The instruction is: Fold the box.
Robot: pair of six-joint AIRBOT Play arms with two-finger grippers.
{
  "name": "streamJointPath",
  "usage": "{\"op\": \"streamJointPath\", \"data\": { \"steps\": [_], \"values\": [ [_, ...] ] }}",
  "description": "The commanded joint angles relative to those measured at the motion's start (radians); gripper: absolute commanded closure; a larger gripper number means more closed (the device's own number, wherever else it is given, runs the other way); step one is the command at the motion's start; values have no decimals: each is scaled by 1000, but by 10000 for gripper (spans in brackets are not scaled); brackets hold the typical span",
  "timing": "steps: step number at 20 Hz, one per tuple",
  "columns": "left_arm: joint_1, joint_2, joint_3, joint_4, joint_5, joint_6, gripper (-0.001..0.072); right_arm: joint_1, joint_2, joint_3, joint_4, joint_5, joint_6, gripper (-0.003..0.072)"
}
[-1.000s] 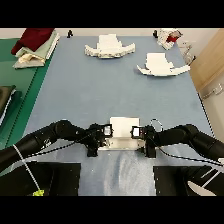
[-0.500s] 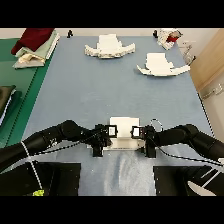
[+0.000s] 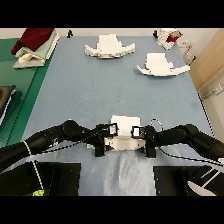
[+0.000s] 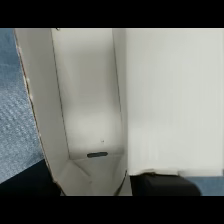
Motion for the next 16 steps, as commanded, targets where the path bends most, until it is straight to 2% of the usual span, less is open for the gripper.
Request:
{"op": "streamJointPath", "data": {
  "steps": [1,6,7,8,11,14,16],
  "values": [
    [0,-3,0,-6,1,-2,229,0,0,1,0,0,0,179],
    [0,-2,0,-13,-1,-12,234,0,0,1,0,0,0,180],
    [1,0,1,-8,1,-49,409,0,0,1,0,0,0,179],
    [6,7,2,26,-3,-99,698,0,0,1,0,0,0,180],
    [22,61,21,210,-69,-375,696,0,0,1,0,0,0,179],
    [72,164,50,369,-225,-667,696,0,0,1,0,0,0,179],
    [129,259,53,422,-321,-831,696,0,0,1,0,0,0,180]
  ]
}}
